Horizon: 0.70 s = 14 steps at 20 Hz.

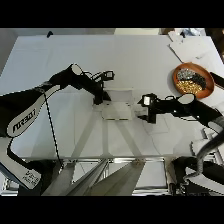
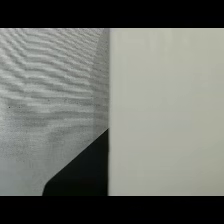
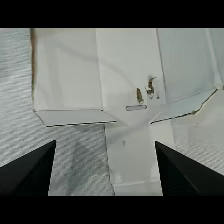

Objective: Fold the box and place the chain.

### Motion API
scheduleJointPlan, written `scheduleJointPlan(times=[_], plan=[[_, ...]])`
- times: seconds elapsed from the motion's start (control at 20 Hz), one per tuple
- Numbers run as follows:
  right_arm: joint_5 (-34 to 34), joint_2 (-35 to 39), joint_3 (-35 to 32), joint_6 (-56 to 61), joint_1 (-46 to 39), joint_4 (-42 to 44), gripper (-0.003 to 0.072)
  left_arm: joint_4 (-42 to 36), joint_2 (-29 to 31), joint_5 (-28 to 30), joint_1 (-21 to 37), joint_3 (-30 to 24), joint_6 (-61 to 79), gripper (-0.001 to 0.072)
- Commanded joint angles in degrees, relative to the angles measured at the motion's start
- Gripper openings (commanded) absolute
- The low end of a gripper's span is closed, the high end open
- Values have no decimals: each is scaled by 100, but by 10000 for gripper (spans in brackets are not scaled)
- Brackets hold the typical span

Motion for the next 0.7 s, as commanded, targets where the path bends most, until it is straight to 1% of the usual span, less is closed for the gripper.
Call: scheduleJointPlan(times=[0.0,0.15,0.3,0.4,0.65], plan=[[-203,-319,-39,-225,13,385,695,0,-4,2,-2,-2,-9,8],[-352,-319,-42,-221,192,479,699,-2,-4,2,-2,-2,-9,8],[-584,-330,-44,-216,503,986,701,0,-4,2,-2,-2,-9,8],[-638,-328,-44,-199,568,1067,701,0,-4,2,-2,-2,-9,8],[-643,-328,-44,608,568,1084,701,-2,-4,2,-2,-2,-9,8]])
